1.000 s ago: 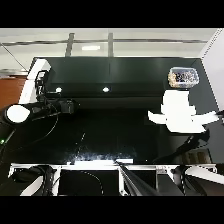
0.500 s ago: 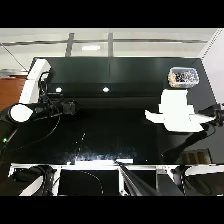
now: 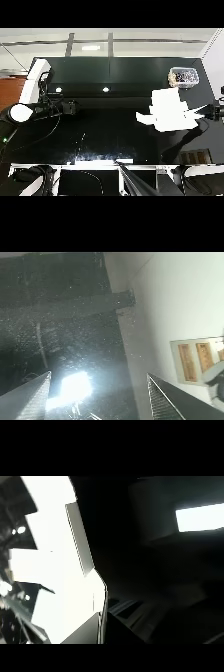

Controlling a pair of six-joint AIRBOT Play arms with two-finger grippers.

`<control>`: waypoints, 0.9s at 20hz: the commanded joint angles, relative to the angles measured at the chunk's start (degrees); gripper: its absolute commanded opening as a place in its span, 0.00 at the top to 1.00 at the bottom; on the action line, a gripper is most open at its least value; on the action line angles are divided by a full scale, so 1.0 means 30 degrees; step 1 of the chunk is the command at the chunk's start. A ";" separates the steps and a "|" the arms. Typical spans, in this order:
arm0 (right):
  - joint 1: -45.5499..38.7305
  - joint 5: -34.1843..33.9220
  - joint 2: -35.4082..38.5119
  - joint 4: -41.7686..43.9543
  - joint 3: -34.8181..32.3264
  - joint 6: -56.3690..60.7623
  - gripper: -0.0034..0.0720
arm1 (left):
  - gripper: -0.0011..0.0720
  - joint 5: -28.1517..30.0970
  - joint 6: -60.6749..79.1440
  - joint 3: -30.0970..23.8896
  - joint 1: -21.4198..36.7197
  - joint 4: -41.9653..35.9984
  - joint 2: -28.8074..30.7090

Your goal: Fold the box and place the chain.

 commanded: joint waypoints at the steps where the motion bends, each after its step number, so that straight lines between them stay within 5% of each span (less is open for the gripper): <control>1: 0.1348 -0.0299 0.1741 0.1275 -0.1421 -0.0481 0.88 | 0.03 0.0029 0.0000 -0.0007 -0.0015 -0.0736 -0.0007; 12: 1.0579 -0.8597 1.2874 0.5734 -1.3653 -0.1523 0.88 | 0.03 -0.0896 -0.0007 -0.0022 -0.0073 -0.0882 -0.0022; 18: 1.6699 -1.3085 1.7624 0.8036 -1.8039 -0.1639 0.88 | 0.03 -0.3417 0.2208 -0.1071 -0.0146 -0.7074 -0.1858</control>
